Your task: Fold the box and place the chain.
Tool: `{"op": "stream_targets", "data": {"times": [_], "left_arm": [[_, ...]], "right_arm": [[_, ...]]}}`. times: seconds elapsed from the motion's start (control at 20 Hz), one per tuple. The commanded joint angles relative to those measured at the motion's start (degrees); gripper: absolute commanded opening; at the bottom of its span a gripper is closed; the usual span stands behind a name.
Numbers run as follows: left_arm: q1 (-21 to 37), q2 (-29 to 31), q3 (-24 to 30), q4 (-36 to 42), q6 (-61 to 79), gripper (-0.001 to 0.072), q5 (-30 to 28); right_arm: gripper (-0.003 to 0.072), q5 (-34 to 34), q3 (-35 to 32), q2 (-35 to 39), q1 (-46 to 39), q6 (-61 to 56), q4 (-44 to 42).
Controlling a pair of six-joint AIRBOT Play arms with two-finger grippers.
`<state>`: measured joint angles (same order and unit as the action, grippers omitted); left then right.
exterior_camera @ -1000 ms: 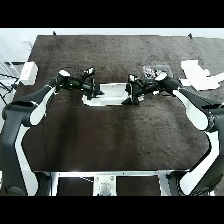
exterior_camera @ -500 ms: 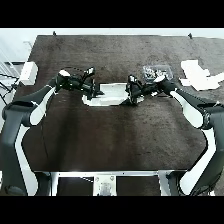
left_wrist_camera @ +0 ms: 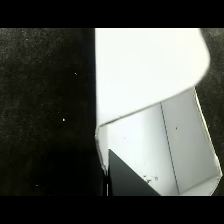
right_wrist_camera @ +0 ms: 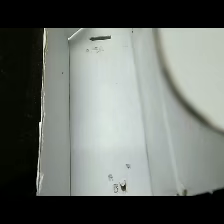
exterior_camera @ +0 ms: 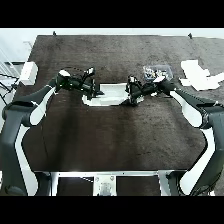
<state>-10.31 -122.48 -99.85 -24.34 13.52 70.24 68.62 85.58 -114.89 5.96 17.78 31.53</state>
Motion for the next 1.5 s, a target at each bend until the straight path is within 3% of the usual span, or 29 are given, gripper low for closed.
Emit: {"op": "stream_targets", "data": {"times": [0.0, 1.45], "left_arm": [[0.0, 0.0, -0.02, 0.0, 0.02, 0.0018, 0.02], [0.0, -0.02, -0.02, 0.0, 0.02, 0.0018, 0.02]], "right_arm": [[0.0683, 0.02, 0.04, -0.15, 0.02, 0.55, 0.02], [0.0639, 0.44, 0.63, -0.98, -0.02, 0.52, -0.92]]}}
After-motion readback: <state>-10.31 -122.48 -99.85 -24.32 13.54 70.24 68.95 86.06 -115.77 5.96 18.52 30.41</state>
